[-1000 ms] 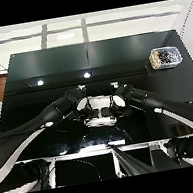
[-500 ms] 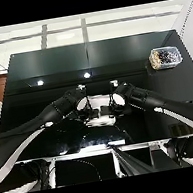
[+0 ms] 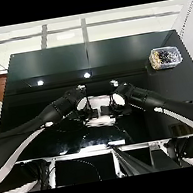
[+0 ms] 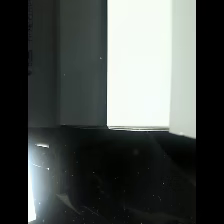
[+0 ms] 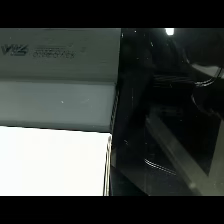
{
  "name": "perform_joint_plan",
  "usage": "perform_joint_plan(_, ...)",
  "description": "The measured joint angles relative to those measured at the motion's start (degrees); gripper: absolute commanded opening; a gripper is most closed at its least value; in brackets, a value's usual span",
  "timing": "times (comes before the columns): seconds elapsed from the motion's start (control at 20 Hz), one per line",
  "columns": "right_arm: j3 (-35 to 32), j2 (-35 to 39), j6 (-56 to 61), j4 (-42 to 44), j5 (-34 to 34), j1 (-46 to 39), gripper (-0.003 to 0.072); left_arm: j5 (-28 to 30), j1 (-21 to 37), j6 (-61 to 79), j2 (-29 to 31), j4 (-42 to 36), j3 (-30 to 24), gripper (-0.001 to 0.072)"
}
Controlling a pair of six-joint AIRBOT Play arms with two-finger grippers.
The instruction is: Fold the box and place the chain.
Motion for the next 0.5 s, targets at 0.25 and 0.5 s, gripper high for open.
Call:
perform_joint_plan(0.25,0.00,0.00,0.39,0.07,-0.09,0.00,0.0052,0.07,0.00,-0.02,0.00,-0.17,0.00,0.0032)
perform_joint_plan(0.5,0.11,0.02,0.59,0.92,-1.09,0.02,0.0506,0.17,0.00,0.00,0.00,-0.37,0.00,0.0032)
